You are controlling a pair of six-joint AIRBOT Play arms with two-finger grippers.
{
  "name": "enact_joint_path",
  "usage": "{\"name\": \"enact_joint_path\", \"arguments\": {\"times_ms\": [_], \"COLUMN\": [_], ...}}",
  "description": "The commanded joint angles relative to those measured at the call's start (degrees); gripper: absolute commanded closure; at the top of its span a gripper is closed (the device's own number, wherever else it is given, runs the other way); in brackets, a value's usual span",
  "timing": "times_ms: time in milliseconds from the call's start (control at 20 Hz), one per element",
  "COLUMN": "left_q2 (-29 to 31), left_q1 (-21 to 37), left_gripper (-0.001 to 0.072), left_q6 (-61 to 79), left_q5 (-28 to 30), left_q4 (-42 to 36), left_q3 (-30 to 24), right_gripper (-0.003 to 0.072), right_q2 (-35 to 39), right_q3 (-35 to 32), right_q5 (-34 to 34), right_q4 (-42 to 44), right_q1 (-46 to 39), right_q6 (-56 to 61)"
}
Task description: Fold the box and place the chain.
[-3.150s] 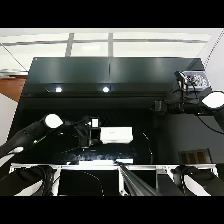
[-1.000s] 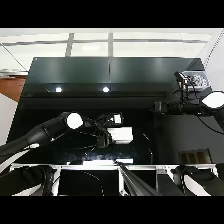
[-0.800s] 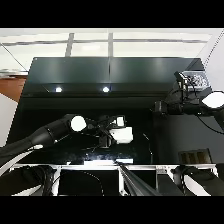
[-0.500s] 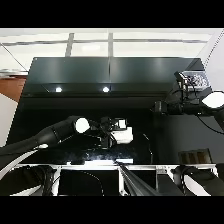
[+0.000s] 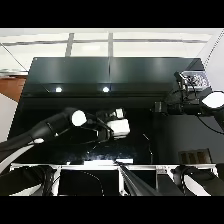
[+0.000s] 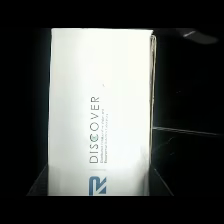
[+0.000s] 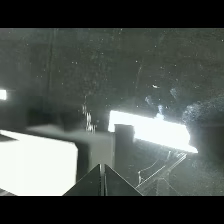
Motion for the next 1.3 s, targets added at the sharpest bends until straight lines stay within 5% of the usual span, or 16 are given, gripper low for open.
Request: {"name": "enact_joint_path", "arguments": {"times_ms": [0, 300, 500, 600, 950, 1250], "left_q2": [1.25, 1.84, -0.24, -4.79, -27.34, -38.38], "left_q1": [8.66, 30.88, 44.7, 49.13, 55.91, 59.95], "left_gripper": [0.0313, 0.0313, 0.0313, 0.0312, 0.0311, 0.0311], "left_q6": [-8.52, -11.1, -18.49, -20.7, -24.92, -29.46], "left_q5": [-7.15, -8.46, -0.09, -0.46, -3.13, -4.37], "left_q4": [7.67, 7.65, 7.63, 7.63, 10.32, 13.42], "left_q3": [2.86, 7.98, 14.38, 19.89, 41.27, 52.33], "right_gripper": [0.0647, 0.0647, 0.0647, 0.0647, 0.0647, 0.0647], "right_q2": [0.04, 0.04, 0.04, 0.04, 0.04, 0.04], "right_q3": [0.04, 0.04, 0.04, 0.04, 0.04, 0.04], "right_q5": [0.04, -0.02, -0.2, -0.35, -0.31, -0.33], "right_q4": [-0.02, -0.02, 0.02, 0.04, 0.04, 0.04], "right_q1": [-0.02, -0.02, -0.02, -0.02, -0.02, -0.02], "right_q6": [0.0, 0.0, 0.0, 0.02, 2.21, 3.04]}}
